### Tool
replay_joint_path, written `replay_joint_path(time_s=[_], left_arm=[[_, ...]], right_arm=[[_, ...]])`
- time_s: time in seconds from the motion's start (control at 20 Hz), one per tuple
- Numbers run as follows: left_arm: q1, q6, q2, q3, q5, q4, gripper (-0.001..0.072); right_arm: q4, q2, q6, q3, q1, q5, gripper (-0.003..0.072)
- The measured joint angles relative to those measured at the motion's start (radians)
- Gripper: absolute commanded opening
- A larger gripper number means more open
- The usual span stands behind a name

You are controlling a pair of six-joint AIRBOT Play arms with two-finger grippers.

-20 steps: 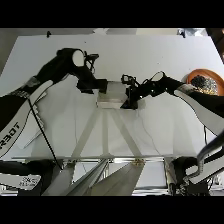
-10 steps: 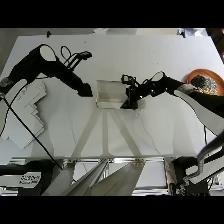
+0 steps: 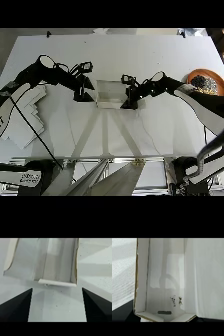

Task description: Fold the box and place the chain.

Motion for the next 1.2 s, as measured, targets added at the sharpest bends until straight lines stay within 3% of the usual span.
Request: replay_joint_path(time_s=[0.35,0.9,1.2], left_arm=[[-0.010,0.165,-0.011,-0.003,0.016,-0.042,0.0709],[0.037,0.126,-0.017,-0.005,-0.016,-0.019,0.0709],[0.027,0.146,-0.079,-0.005,-0.008,-0.067,0.0710]], right_arm=[[0.000,0.000,0.000,0.000,0.000,0.000,0.0500],[0.000,0.000,0.000,0.000,0.000,0.000,0.0500],[0.000,0.000,0.000,0.000,0.000,0.000,0.0500]])
